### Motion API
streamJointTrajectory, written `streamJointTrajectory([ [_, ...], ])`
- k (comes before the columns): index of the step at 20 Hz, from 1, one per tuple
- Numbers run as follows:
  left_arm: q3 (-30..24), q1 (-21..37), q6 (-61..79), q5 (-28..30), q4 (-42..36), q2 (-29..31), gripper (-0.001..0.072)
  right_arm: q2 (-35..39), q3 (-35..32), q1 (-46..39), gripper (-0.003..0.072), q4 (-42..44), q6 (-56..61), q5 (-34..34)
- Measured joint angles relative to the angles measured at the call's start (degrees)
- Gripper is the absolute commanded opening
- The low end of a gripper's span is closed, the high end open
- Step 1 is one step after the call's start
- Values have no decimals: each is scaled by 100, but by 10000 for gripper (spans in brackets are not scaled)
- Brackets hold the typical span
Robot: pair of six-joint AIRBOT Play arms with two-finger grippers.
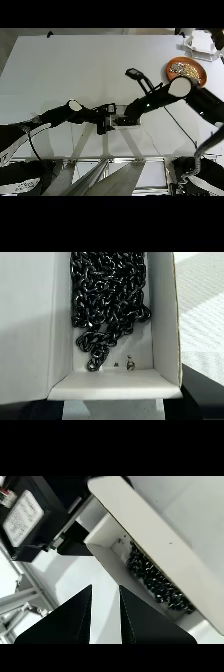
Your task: Fold the box and place the chain.
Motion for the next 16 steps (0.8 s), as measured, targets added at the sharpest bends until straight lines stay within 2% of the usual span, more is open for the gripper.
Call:
streamJointTrajectory([
  [1,0,0,0,0,-2,0,412,0,258,-118,165,-28,-107,111],
  [2,0,0,0,0,0,0,412,0,483,-223,104,-125,-201,170],
  [3,0,0,0,0,0,2,412,0,649,-295,3,-251,-282,179],
  [5,0,0,0,0,0,0,412,-48,866,-387,4,-610,-509,94],
  [8,0,0,-2,0,0,2,412,-417,1014,-452,61,-955,-1246,20],
  [10,0,0,-2,0,-2,2,412,-802,1060,-468,168,-957,-1779,125],
  [14,0,0,0,0,-2,2,412,-1384,1095,-487,179,-839,-2522,542],
  [16,0,0,-2,0,0,0,412,-1508,1099,-522,216,-704,-2811,713],
])
